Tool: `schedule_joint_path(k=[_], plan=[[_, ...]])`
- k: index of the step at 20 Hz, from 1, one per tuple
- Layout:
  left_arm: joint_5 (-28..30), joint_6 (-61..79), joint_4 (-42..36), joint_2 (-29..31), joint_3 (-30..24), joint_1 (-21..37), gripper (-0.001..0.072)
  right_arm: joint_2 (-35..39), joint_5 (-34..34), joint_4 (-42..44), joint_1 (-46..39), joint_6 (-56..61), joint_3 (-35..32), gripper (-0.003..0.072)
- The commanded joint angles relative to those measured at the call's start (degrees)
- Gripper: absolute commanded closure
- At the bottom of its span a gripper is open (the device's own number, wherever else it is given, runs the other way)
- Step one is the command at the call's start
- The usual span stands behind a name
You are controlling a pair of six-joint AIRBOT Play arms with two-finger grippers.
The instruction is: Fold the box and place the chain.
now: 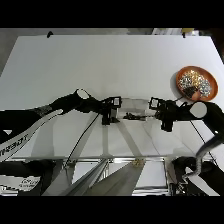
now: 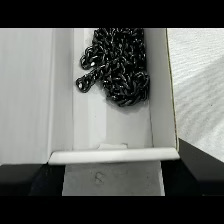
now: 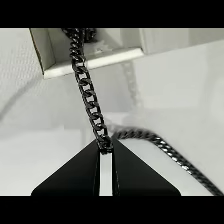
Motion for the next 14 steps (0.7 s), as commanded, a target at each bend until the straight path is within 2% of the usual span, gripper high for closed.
schedule_joint_path(k=[1, 3, 7, 11, 14], plan=[[0.0, 0.0, 0.0, 0.0, 0.0, 0.0, 0.0439, 9.3, 4.7, -2.7, 4.1, 7.8, 2.7, 0.0665], [0.0, 0.0, 0.0, 0.0, 0.0, 0.0, 0.0439, 11.2, 4.6, -2.0, 8.9, 11.3, 5.9, 0.0666], [0.0, 0.0, 0.0, 0.0, 0.0, 0.0, 0.0439, 9.8, 1.0, 2.4, 17.2, 18.3, 13.2, 0.0666], [0.0, 0.0, 0.0, 0.0, 0.0, 0.0, 0.0439, 6.3, -3.3, 5.8, 20.9, 22.4, 18.8, 0.0666], [0.0, 0.0, 0.0, 0.0, 0.0, 0.0, 0.0439, 3.8, -5.2, 10.8, 21.6, 22.3, 19.7, 0.0666]])
